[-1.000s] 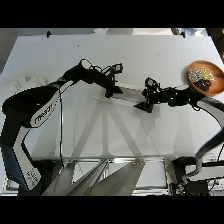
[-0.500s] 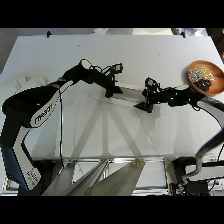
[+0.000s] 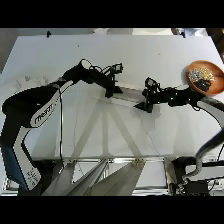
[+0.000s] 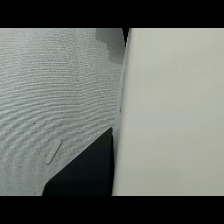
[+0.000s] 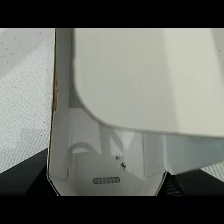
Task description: Fold the box and place the chain.
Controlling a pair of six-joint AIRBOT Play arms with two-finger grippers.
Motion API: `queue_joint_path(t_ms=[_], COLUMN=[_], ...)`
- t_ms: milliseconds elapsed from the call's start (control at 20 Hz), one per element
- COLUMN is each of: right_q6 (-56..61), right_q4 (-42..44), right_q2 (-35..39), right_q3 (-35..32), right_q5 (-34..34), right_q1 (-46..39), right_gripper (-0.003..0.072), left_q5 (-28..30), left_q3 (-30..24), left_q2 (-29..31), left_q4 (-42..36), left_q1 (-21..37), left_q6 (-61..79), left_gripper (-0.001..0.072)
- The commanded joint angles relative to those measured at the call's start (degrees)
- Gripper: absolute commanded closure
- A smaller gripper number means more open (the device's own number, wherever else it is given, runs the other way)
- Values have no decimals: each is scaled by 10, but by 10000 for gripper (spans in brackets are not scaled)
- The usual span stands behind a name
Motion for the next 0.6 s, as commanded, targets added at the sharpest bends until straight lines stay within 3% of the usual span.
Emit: queue_joint_path(t_ms=[0, 400, 500, 550], right_q6=[0, 0, 0, 0], right_q4=[0, 0, 0, 0], right_q2=[0, 0, 0, 0], right_q3=[1, 1, 1, 1], right_q5=[0, 0, 0, 0], right_q1=[1, 1, 1, 1], right_gripper=[139, 139, 139, 139], left_q5=[0, 3, -1, -2], left_q3=[0, 0, 0, 0], left_q2=[0, 1, 1, 1], left_q4=[0, -34, -34, -34], left_q1=[0, 0, 0, 0], left_q6=[0, 0, 0, 0], left_gripper=[703, 687, 568, 464])
